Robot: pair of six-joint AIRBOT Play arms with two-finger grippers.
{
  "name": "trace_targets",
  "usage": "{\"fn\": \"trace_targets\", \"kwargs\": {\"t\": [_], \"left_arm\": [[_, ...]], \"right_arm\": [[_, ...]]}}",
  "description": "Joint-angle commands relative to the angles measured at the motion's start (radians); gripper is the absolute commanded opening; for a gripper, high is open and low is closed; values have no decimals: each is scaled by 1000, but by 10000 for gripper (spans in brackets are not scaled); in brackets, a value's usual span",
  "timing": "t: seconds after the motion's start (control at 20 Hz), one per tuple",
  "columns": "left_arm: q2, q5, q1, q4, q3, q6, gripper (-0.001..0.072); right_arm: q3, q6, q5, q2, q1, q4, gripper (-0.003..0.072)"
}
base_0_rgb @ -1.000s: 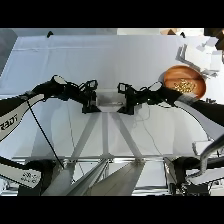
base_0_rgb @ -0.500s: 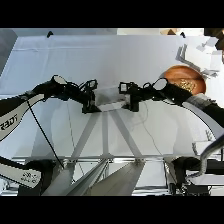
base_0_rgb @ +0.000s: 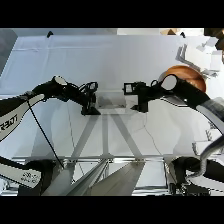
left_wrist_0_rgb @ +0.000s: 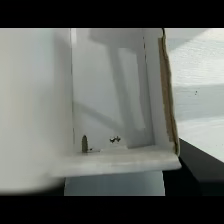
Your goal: Fold the box and place the chain.
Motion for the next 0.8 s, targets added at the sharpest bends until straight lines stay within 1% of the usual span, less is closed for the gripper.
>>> {"fn": "trace_targets", "kwargs": {"t": [0.0, 0.05, 0.15, 0.2, 0.25, 0.35, 0.5, 0.65, 0.7, 0.75], "left_arm": [[0, 15, 1, -5, 1, -2, 175], [0, 14, 1, -5, 1, -2, 175], [0, 15, 1, -5, 2, -2, 175], [0, 15, 1, -5, 1, -2, 175], [0, 14, 0, -6, 1, -2, 175], [0, 15, 1, -5, 1, -2, 175], [0, 14, 1, -6, 1, -2, 175], [0, 15, 1, -6, 1, -2, 175], [0, 15, 1, -5, 2, -2, 175], [0, 15, 1, -5, 2, -2, 175]], "right_arm": [[0, 122, 113, 74, 1, -31, 532], [0, 148, 132, 90, 1, -22, 412], [0, 181, 165, 104, 2, 39, 58], [0, 182, 167, 101, 2, 103, 9], [0, 183, 158, 94, 4, 169, 9], [0, 183, 100, 74, 13, 279, 9], [0, 184, -81, 24, 29, 377, 4], [0, 184, -276, -34, 30, 589, 4], [0, 184, -332, -54, 30, 621, 4], [0, 183, -371, -69, 30, 622, 4]]}}
